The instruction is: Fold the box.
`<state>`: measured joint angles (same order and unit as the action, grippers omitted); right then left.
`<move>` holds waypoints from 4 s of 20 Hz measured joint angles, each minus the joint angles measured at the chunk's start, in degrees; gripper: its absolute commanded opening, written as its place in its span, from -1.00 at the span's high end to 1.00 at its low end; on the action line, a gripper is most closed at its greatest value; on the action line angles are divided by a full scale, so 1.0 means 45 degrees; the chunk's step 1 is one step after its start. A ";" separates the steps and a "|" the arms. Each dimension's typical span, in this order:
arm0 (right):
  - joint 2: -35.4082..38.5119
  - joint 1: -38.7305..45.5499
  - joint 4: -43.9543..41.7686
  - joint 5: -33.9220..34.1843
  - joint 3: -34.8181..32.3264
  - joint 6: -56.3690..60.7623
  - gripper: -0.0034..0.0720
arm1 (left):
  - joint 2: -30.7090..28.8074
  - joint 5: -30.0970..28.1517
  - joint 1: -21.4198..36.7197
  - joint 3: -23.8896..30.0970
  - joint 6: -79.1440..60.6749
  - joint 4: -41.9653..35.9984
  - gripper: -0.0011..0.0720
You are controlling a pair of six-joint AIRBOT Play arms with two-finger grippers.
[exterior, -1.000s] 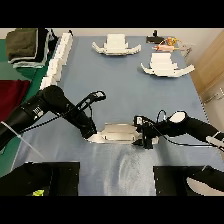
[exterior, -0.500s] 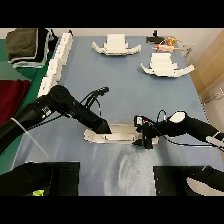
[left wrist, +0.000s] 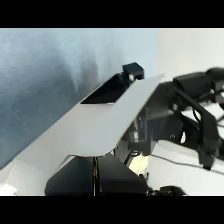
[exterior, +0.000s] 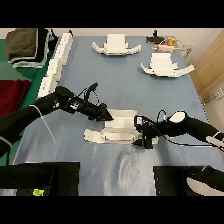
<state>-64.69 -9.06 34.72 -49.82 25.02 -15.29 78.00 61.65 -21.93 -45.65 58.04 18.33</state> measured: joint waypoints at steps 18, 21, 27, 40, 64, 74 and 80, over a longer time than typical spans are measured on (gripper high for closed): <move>0.0000 0.0010 0.0005 0.0015 -0.0005 0.0000 -0.53 | 0.1277 0.1676 0.0330 -0.0180 -0.1413 -0.0233 0.94; 0.0000 0.0010 0.0005 0.0015 0.0000 0.0000 -0.53 | -0.0073 0.2453 0.0753 -0.0228 -0.2720 0.0175 0.94; 0.0000 0.0010 0.0005 0.0010 0.0000 0.0000 -0.53 | -0.3871 0.1962 0.0874 0.0083 -0.5027 0.2438 0.94; 0.0000 0.0010 0.0005 0.0000 0.0000 0.0000 -0.53 | -0.5693 -0.1064 0.0146 0.3084 -1.2356 0.4362 -0.92; 0.0000 0.0019 0.0005 0.0010 0.0000 0.0000 -0.53 | -0.3463 -0.4299 -0.1462 0.3623 -1.4294 0.4488 -0.11; 0.0000 0.0015 0.0005 0.0005 0.0000 -0.0005 -0.53 | -0.3881 -0.3002 -0.1336 0.3648 -1.4940 0.4099 -0.11; 0.0000 0.0015 0.0005 0.0005 0.0000 -0.0005 -0.53 | -0.3376 -0.4192 -0.2152 0.3648 -1.5567 0.2992 0.51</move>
<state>-64.69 -8.99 34.74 -49.80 25.02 -15.31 62.81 42.78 -31.62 -29.23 -12.01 31.79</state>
